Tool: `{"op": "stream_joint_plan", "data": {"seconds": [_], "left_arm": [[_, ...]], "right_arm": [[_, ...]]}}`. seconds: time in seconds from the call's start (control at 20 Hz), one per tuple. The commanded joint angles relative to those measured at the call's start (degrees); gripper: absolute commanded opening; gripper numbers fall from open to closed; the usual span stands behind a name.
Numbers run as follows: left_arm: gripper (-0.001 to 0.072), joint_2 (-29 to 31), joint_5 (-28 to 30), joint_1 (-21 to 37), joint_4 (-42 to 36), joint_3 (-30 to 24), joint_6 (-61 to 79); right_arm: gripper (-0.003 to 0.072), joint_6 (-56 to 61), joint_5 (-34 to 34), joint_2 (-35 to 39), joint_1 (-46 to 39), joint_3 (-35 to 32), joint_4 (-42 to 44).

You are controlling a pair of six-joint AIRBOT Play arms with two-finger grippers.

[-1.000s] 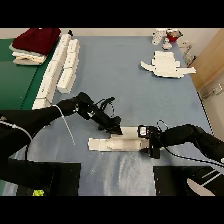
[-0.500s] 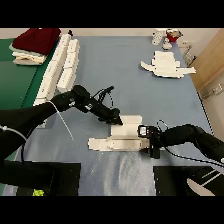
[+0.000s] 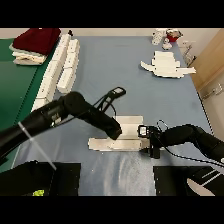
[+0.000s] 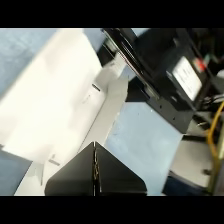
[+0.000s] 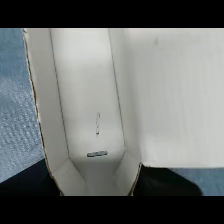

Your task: Fold the box.

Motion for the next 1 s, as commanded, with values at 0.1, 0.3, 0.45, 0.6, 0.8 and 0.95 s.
{"op": "stream_joint_plan", "data": {"seconds": [0.1, 0.3, 0.45, 0.6, 0.8, 0.95], "left_arm": [[0.0009, 10.3, 9.4, -14.7, 17.3, -7.3, -6.9], [0.0395, 13.7, 3.8, -7.3, 17.5, -12.3, 10.1], [0.0696, 13.6, 2.4, 1.4, 13.9, -14.4, 24.5], [0.0694, 13.6, 3.1, 5.4, 13.2, -16.0, 34.9], [0.0694, 13.5, 9.3, 5.6, 7.5, -21.0, 45.0], [0.0693, 11.8, 12.9, 5.6, 1.3, -23.6, 50.0]], "right_arm": [[0.0509, 0.0, 0.0, 0.0, 0.0, 0.0, 0.0], [0.0509, 0.0, 0.0, 0.0, 0.0, 0.0, 0.0], [0.0509, 0.0, 0.0, 0.0, 0.0, 0.0, 0.0], [0.0509, 0.0, 0.0, 0.0, 0.0, 0.0, 0.0], [0.0509, 0.0, 0.0, 0.0, 0.0, 0.0, 0.0], [0.0509, 0.0, 0.0, 0.0, 0.0, 0.0, 0.0]]}}
